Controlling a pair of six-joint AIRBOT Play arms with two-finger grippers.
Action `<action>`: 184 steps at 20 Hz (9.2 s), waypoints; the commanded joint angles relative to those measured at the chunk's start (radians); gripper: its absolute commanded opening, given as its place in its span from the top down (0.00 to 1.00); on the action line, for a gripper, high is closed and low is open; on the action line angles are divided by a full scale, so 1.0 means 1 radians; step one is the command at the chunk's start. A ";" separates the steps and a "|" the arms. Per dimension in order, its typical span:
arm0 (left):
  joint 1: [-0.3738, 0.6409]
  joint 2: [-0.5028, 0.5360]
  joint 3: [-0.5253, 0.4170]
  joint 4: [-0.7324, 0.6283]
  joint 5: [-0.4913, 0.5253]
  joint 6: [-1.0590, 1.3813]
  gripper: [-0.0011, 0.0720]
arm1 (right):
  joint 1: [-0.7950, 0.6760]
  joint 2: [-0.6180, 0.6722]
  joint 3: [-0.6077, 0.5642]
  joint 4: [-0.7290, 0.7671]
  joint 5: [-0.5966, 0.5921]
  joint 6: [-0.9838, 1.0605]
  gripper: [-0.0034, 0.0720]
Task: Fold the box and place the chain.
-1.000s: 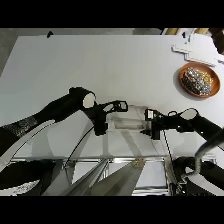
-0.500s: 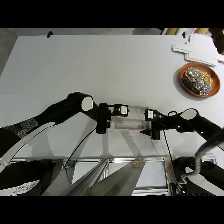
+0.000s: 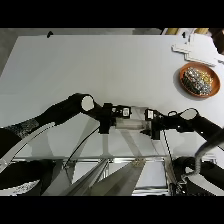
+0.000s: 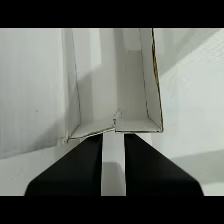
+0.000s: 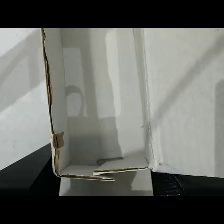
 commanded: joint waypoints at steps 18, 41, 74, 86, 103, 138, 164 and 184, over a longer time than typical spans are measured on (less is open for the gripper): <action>0.012 0.107 0.000 0.085 -0.156 -0.378 0.92 | 0.000 0.000 0.000 0.001 0.000 0.000 0.43; 0.153 0.023 -0.131 -0.074 -0.030 -1.308 0.98 | 0.000 0.000 0.000 0.001 0.000 0.000 0.43; 0.082 0.104 -0.074 -0.119 0.008 -1.342 0.77 | 0.000 0.000 0.000 0.001 0.000 0.000 0.43; -0.019 0.069 0.008 0.041 0.005 -1.577 0.58 | 0.000 0.000 0.000 0.001 0.000 0.000 0.43; -0.093 0.002 0.093 0.316 -0.087 -1.993 0.59 | 0.000 0.000 0.000 0.000 0.000 0.000 0.43; -0.191 -0.246 0.358 0.492 -0.286 -2.167 0.90 | 0.000 0.000 0.000 -0.003 0.000 0.001 0.43; 0.185 0.262 -0.106 -0.087 -0.093 0.159 0.23 | 0.000 0.000 0.000 -0.003 0.000 0.000 0.43; 0.166 -0.097 -0.200 -0.618 0.052 0.731 0.02 | 0.000 0.000 0.000 -0.002 0.000 0.000 0.43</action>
